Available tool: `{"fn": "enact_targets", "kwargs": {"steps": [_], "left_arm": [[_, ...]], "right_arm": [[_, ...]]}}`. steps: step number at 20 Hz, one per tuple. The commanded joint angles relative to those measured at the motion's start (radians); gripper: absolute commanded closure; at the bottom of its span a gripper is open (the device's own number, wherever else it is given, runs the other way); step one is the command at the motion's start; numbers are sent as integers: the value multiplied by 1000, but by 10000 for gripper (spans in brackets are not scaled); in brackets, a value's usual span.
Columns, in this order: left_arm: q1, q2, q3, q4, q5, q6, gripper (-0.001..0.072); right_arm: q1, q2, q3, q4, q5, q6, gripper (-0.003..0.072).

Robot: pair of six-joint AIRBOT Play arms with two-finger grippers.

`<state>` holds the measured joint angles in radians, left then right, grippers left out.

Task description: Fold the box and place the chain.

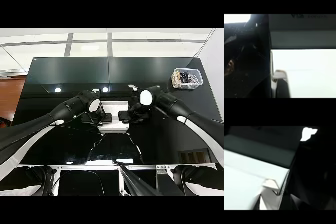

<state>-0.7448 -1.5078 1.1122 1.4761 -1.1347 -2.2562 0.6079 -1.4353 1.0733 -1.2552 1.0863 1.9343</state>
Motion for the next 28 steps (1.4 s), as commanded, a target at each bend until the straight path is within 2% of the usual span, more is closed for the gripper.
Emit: {"fn": "enact_targets", "kwargs": {"steps": [1,2,7,8,19,22,28], "left_arm": [[1,0,1,0,-1,1,684],[1,0,1,0,-2,1,684],[1,0,1,0,-4,1,684],[1,0,1,0,-3,1,684],[1,0,1,0,-3,1,684],[1,0,1,0,-3,1,684],[1,0,1,0,-3,1,684]], "right_arm": [[92,-35,68,-183,41,245,285],[105,-57,85,-185,53,251,320],[111,-99,98,-157,69,265,324],[111,-100,98,-161,73,264,375],[111,-122,98,-171,87,238,397],[112,-131,98,-168,92,231,668],[111,-130,98,-171,89,231,664]]}}
